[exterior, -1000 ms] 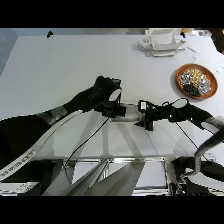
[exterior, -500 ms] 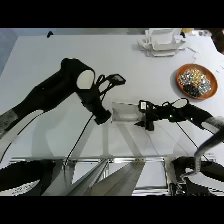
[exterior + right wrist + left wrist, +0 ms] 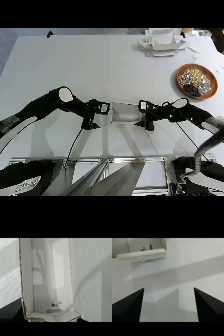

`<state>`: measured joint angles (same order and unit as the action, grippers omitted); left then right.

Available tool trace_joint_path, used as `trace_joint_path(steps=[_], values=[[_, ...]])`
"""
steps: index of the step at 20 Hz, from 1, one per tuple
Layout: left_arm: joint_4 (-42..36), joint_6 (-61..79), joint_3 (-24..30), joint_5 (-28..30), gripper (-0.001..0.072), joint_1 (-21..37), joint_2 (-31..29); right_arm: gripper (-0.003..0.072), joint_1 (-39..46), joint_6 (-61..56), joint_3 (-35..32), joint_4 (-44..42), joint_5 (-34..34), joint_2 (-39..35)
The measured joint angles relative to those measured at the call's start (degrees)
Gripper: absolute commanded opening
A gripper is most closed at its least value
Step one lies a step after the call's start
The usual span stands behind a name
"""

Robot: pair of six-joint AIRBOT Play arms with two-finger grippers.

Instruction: Fold the box and place the chain.

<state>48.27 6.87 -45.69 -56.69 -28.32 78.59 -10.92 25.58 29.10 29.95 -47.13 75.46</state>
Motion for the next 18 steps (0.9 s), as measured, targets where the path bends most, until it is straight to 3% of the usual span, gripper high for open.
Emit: trace_joint_path(steps=[8,18], values=[[-22.95,24.98,2.49,5.07,0.0712,2.78,7.91,0.0459,0.0,-0.02,0.0,0.0,0.0,0.0],[-29.57,30.45,2.6,5.66,0.0713,2.29,10.16,0.0459,0.0,-0.02,0.0,-0.02,0.02,0.0]])
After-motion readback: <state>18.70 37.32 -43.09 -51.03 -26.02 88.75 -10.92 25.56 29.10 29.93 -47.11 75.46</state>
